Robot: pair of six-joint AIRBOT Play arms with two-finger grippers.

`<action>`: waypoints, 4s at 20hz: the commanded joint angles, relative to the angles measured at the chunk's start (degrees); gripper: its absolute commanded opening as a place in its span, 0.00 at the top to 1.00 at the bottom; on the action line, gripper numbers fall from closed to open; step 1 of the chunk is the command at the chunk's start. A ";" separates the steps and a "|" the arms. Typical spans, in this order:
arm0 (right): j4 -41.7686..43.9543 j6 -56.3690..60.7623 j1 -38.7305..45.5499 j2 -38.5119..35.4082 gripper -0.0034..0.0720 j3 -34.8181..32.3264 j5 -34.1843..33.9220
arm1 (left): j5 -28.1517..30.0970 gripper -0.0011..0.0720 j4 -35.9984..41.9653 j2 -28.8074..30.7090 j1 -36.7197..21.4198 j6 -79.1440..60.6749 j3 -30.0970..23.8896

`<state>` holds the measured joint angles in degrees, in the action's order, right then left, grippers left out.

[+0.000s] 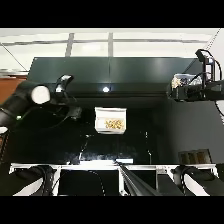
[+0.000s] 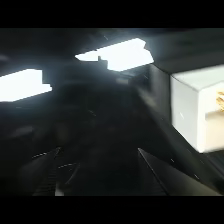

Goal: Fold the box and place the chain.

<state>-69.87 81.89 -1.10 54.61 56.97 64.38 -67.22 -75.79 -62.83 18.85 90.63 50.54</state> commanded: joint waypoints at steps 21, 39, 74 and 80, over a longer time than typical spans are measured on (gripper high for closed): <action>0.83 -0.07 -0.57 0.00 0.61 -0.02 -1.11 | 14.36 0.01 41.88 -10.47 -4.33 -107.60 -17.70; 0.85 -0.04 -0.57 0.13 0.61 -0.02 -1.22 | 14.73 0.02 40.00 -14.47 -2.64 -105.44 -12.74; 33.90 -65.57 -22.34 22.73 0.03 -0.02 -3.26 | 14.67 0.35 39.76 -16.59 -0.13 -105.63 -11.41; 30.77 -65.22 -25.38 22.73 0.03 -0.04 -2.40 | 14.58 0.35 39.76 -16.59 -0.13 -105.63 -11.41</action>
<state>-37.56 17.67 -25.23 77.30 56.93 60.45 -52.56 -36.01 -79.40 18.70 -15.00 39.11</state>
